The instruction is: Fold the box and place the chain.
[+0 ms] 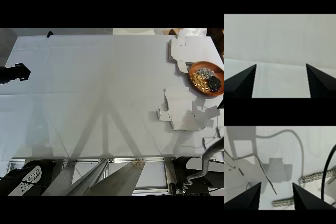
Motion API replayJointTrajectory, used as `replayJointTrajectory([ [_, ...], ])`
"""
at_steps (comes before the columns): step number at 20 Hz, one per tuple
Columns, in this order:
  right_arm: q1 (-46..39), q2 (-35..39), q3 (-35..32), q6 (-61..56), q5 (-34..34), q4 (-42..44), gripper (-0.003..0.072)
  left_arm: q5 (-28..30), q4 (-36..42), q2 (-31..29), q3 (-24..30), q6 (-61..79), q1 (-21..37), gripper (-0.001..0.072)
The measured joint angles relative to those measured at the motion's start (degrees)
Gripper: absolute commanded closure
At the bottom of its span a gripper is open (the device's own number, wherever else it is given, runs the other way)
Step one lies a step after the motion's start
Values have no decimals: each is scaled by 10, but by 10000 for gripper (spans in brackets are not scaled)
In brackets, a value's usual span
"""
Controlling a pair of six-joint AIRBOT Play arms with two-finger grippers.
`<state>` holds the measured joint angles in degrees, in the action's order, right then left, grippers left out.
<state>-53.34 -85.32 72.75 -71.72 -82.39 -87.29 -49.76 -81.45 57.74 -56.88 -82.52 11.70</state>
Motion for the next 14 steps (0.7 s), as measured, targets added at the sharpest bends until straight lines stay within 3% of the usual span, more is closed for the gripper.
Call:
replayJointTrajectory([
  [5, -17, -33, 3, 41, -13, 64, 251, 0, 0, 0, 0, 0, 0, 11],
  [12, -21, -66, 3, 66, -24, 86, 299, 0, 0, 0, 0, 0, 0, 11],
  [14, -21, -72, 3, 69, -27, 88, 440, 0, 0, 0, 0, 0, 0, 11],
])
